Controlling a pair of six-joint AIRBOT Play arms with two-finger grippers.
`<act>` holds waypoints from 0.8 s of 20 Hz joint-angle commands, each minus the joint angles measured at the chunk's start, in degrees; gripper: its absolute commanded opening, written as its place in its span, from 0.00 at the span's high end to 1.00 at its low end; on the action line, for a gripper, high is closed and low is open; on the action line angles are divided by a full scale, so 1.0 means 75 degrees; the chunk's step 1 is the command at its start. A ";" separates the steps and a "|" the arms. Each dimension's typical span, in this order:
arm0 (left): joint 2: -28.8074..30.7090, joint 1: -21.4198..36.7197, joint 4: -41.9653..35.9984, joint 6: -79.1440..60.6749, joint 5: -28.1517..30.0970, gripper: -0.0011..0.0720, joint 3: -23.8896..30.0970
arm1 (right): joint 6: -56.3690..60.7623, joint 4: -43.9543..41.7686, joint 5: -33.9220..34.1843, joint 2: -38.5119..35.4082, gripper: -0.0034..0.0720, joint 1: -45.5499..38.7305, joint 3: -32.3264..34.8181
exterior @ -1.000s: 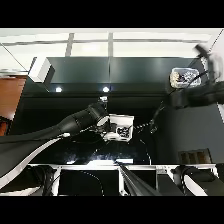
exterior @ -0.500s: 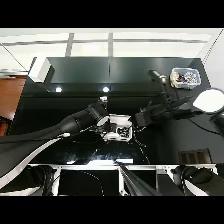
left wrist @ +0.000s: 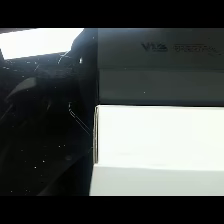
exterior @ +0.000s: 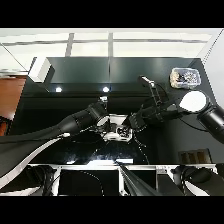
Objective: Fold the box and place the chain.
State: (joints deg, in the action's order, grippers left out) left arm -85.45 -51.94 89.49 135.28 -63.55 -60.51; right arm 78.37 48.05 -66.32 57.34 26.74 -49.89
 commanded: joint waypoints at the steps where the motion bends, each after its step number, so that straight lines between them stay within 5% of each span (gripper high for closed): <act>1: -0.0006 0.0000 0.0003 0.0000 0.0003 0.94 0.0003 | -0.0067 0.0020 -0.0373 -0.0052 0.37 -0.0227 0.0000; 5: -0.0006 0.0000 0.0003 -0.0003 0.0000 0.94 0.0003 | -0.0632 0.0125 -0.1122 -0.0997 0.37 -0.1515 0.0000; 8: -0.0006 0.0000 0.0003 -0.0003 -0.0003 0.94 0.0003 | -0.0729 0.1609 -0.1189 -0.1988 0.37 -0.2911 0.0012; 12: -0.0006 0.0000 0.0003 0.0000 0.0009 0.94 0.0003 | -0.1341 0.2678 0.0000 -0.2361 0.37 -0.4097 0.0825; 16: -0.0006 0.0000 0.0003 0.0000 0.0009 0.94 0.0003 | -0.2320 0.1451 0.1813 -0.2337 0.37 -0.4121 0.2649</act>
